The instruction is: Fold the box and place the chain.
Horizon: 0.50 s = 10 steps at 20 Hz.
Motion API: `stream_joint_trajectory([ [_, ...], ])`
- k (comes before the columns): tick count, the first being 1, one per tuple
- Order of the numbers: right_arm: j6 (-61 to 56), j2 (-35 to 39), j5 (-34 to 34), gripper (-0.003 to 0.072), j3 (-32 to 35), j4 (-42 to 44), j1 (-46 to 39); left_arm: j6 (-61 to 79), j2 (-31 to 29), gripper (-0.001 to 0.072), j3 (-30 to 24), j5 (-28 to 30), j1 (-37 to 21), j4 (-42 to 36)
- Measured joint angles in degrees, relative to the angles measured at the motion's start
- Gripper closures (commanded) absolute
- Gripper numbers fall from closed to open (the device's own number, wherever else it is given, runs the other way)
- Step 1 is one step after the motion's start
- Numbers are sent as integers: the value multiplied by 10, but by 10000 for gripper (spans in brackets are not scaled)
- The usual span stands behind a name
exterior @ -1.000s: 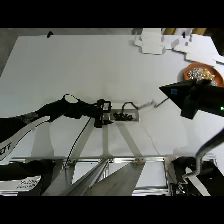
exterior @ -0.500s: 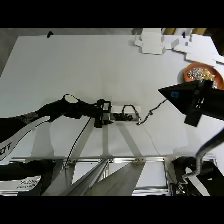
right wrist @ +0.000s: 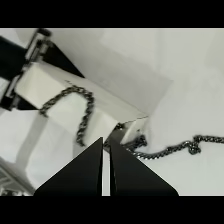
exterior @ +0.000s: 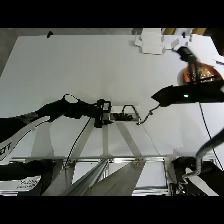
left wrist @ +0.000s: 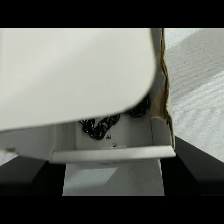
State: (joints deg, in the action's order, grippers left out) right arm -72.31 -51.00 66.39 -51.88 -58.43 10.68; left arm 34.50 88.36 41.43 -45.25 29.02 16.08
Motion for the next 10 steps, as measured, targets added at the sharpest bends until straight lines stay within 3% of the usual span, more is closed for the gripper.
stream_joint_trajectory([
  [2, -1, -47, -29, 445, 4, -7, 24, 0, 0, 496, 0, 0, 0, 0],
  [6, 18, -125, -73, 440, 8, -14, 79, 0, 0, 496, 0, 0, 0, 0],
  [10, 58, -153, -89, 450, 8, -17, 105, 0, 0, 496, 0, 0, 0, 0],
])
